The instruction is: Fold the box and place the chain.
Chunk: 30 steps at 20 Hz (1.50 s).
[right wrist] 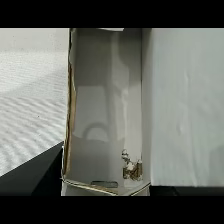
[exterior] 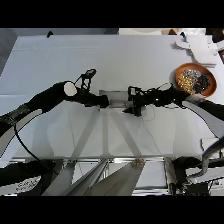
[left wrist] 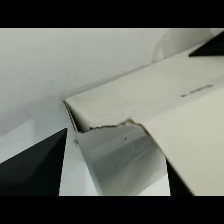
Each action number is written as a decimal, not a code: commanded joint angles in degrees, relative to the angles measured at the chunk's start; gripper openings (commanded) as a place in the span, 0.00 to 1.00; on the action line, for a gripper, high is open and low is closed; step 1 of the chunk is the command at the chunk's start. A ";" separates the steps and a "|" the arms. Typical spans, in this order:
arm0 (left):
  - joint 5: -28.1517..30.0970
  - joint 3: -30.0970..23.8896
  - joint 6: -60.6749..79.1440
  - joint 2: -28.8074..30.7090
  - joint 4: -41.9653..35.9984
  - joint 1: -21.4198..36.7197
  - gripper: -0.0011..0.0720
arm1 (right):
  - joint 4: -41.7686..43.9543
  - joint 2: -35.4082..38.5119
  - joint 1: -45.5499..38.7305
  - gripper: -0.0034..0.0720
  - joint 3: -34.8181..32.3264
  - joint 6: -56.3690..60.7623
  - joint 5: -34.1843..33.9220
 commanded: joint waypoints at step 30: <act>-13.29 8.85 -12.35 -0.02 7.67 -3.17 0.88 | -0.02 0.00 -0.02 0.52 0.04 -0.02 0.11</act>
